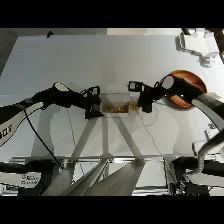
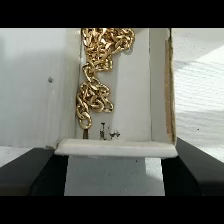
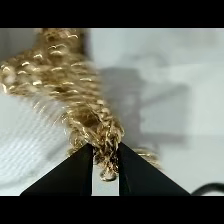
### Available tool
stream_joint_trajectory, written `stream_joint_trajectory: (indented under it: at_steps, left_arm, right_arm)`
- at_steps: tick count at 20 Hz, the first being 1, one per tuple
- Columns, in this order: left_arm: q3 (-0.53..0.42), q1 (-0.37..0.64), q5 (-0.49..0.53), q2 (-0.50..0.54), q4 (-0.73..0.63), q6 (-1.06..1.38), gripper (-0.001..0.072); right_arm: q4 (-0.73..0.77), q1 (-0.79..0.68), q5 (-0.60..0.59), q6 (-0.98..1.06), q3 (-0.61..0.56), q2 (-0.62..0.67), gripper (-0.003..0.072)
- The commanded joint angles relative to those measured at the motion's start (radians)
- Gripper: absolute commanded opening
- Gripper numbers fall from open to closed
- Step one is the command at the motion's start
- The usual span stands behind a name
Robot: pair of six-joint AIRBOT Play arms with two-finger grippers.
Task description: Fold the box and place the chain.
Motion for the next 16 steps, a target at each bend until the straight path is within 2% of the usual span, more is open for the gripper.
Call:
stream_joint_trajectory:
  at_steps: [1, 5, 11, 16]
  left_arm:
    - [0.000, 0.000, 0.000, 0.000, 0.000, 0.000, 0.0393]
    - [0.000, 0.000, 0.000, 0.000, 0.000, 0.000, 0.0393]
    - [0.000, 0.000, 0.000, 0.000, 0.000, 0.000, 0.0393]
    - [0.000, 0.000, 0.000, 0.000, 0.000, 0.000, 0.0393]
  right_arm:
    - [-0.034, 0.000, 0.010, 0.121, 0.001, 0.123, 0.0008]
    - [0.041, 0.001, 0.010, 0.224, 0.001, 0.261, 0.0008]
    - [0.356, 0.082, -0.010, 0.227, 0.003, 0.317, 0.0008]
    - [0.488, 0.192, -0.197, 0.227, 0.003, 0.317, 0.0009]
